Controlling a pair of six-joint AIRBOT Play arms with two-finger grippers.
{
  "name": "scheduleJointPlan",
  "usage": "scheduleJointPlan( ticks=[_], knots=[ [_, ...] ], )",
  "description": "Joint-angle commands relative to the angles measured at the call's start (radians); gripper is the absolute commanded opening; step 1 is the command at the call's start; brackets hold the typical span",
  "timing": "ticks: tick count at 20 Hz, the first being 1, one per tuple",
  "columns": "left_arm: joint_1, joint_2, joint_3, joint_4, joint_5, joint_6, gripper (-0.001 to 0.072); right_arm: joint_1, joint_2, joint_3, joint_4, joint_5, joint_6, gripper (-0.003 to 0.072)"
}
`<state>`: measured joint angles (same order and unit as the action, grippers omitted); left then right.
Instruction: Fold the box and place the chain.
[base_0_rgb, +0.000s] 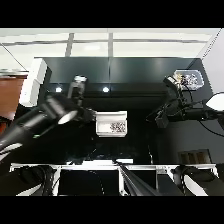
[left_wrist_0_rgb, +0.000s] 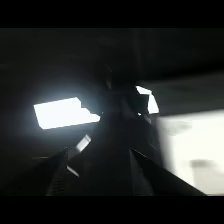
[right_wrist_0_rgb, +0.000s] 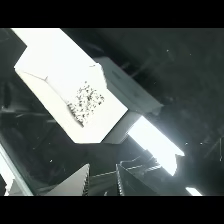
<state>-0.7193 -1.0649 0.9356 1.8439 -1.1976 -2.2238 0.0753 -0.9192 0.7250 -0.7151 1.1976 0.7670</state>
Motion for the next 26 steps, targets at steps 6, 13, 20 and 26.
scheduleJointPlan(
  ticks=[6, 13, 20, 26],
  knots=[
    [0.611, 0.172, -0.355, -0.986, 0.213, 1.071, 0.0548, 0.0, 0.0, -0.001, 0.001, -0.025, 0.017, 0.0186],
    [0.526, -0.069, -0.36, -1.276, 0.187, 2.168, 0.0712, 0.0, 0.0, -0.009, 0.004, -0.036, 0.068, 0.0187],
    [0.41, -0.202, -0.331, -1.16, 0.299, 2.49, 0.0711, 0.0, 0.0, -0.01, 0.005, -0.046, 0.09, 0.0187],
    [0.386, -0.218, -0.328, -1.15, 0.307, 2.49, 0.0711, 0.0, 0.0, -0.01, 0.004, -0.07, 0.09, 0.0187]
  ],
)
